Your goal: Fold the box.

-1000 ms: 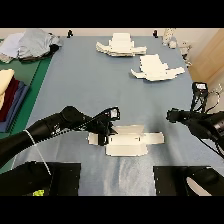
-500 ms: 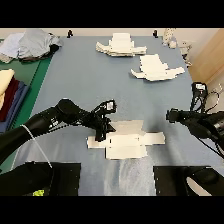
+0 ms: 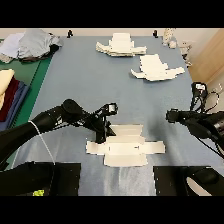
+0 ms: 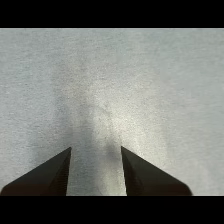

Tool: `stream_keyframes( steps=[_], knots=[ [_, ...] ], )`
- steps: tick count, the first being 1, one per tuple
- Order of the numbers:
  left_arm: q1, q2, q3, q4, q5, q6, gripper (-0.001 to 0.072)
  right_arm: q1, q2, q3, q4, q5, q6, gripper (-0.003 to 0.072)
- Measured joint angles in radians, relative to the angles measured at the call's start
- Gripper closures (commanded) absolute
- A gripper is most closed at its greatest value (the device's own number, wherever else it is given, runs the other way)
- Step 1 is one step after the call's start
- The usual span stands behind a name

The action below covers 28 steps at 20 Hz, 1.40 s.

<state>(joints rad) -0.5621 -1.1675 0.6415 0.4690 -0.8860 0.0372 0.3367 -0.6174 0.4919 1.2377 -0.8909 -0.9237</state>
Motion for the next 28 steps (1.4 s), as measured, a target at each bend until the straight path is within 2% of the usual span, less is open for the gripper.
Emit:
stream_keyframes(
  steps=[15, 17, 20, 21, 22, 23, 28],
  knots=[
    [0.000, -0.005, -0.014, 0.019, -0.074, -0.050, 0.0697, 0.000, 0.000, 0.000, 0.005, 0.000, 0.000, 0.0197],
    [0.000, -0.004, -0.015, 0.020, -0.076, -0.053, 0.0698, 0.000, 0.000, 0.000, 0.018, -0.001, 0.000, 0.0276],
    [0.000, -0.004, -0.015, 0.023, -0.075, -0.056, 0.0697, 0.000, 0.000, 0.000, 0.060, -0.007, 0.000, 0.0276],
    [0.000, -0.004, -0.015, 0.023, -0.075, -0.056, 0.0697, 0.000, 0.000, 0.000, 0.076, -0.008, 0.000, 0.0318],
    [0.000, -0.004, -0.015, 0.023, -0.076, -0.056, 0.0698, 0.000, 0.000, 0.000, 0.092, -0.013, 0.000, 0.0530],
    [0.000, -0.004, -0.015, 0.023, -0.075, -0.056, 0.0697, 0.000, 0.001, 0.001, 0.111, -0.021, -0.002, 0.0668],
    [0.000, -0.004, -0.016, 0.024, -0.075, -0.056, 0.0697, 0.014, 0.012, 0.010, 0.268, -0.130, -0.144, 0.0682]
  ],
)
